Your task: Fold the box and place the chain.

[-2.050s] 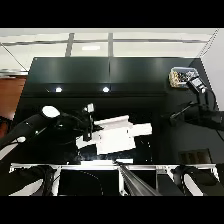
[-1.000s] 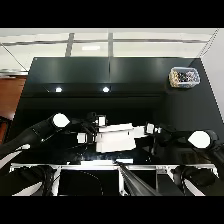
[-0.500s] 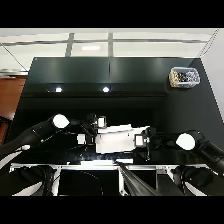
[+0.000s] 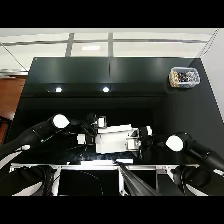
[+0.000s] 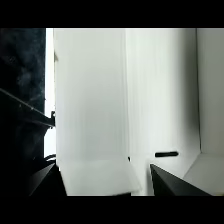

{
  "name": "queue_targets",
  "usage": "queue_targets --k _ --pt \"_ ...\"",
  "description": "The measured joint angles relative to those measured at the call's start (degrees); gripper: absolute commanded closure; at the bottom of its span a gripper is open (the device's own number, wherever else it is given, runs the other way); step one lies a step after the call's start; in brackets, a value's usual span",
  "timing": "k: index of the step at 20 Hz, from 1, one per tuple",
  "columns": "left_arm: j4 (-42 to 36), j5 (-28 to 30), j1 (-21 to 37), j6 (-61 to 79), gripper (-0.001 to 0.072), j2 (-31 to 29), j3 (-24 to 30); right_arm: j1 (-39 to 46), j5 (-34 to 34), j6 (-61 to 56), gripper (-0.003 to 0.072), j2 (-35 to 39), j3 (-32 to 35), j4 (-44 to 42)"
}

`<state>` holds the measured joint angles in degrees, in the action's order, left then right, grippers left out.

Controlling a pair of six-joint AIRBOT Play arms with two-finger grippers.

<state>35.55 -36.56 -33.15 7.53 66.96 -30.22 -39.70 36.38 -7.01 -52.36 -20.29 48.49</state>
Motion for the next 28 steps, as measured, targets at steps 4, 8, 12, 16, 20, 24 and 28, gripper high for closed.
queue_targets --k 4,8,12,16,20,24,28 --pt "0.0 0.7 0.0 0.0 0.0682 0.0 0.0 -1.9 -2.5 0.4 0.0006 -2.1 0.0 -3.1" --pt "0.0 1.3 0.0 0.0 0.0682 0.0 0.0 -0.9 -3.4 -1.8 0.0006 -2.4 -0.2 -6.0" --pt "-0.2 1.5 0.0 -0.1 0.0682 0.0 0.0 1.7 -3.7 -2.7 0.0007 -1.0 -1.6 -6.6" --pt "-0.3 1.6 0.0 -0.2 0.0681 0.0 0.0 3.1 -3.1 -2.9 0.0006 -0.3 -3.7 -3.9" --pt "-0.5 1.6 0.0 -0.2 0.0682 0.0 0.0 3.5 -2.7 -3.1 0.0006 -0.1 -4.9 -2.4" --pt "-0.6 1.6 0.0 -0.3 0.0682 0.0 0.0 3.6 -3.2 -3.1 0.0006 -0.1 -5.3 -0.7" --pt "-0.6 1.6 0.0 -0.3 0.0681 0.0 0.0 3.6 -3.5 -3.1 0.0007 -0.1 -5.4 0.2"
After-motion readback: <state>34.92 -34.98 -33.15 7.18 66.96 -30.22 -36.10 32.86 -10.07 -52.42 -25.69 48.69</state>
